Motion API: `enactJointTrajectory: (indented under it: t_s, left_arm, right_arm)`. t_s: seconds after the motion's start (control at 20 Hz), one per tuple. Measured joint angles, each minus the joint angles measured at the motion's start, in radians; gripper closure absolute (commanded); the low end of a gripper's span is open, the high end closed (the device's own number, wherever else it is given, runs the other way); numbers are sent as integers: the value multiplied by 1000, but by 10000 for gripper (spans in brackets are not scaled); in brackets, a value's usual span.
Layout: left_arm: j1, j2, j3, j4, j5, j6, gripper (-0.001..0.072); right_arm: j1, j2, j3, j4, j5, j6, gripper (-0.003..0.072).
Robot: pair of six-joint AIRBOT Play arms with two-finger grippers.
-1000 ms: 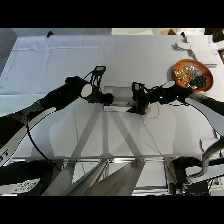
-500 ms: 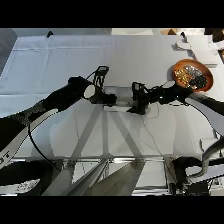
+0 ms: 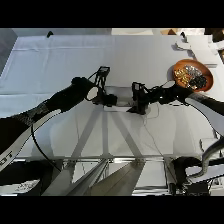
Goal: Fold the box and place the chain.
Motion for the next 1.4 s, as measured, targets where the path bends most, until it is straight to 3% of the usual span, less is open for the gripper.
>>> enactJointTrajectory:
  t_s: [0.1, 0.65, 0.9, 1.0, 1.4]
  left_arm:
    - [-9, -9, 0, 20, -1, -16, 339]
    - [-35, -27, 5, 140, -22, -203, 367]
    - [-46, -75, 70, 171, -103, -250, 367]
    - [-53, -97, 104, 176, -142, -258, 440]
    - [-64, -143, 144, 174, -202, -323, 441]
  right_arm:
    - [0, 0, 0, 0, 0, 0, 156]
    - [0, 0, 0, 0, 0, 0, 156]
    - [0, 0, 0, 0, 0, 0, 156]
    - [0, 0, 0, 0, 0, 0, 156]
    - [0, 0, 0, 0, 0, -1, 156]
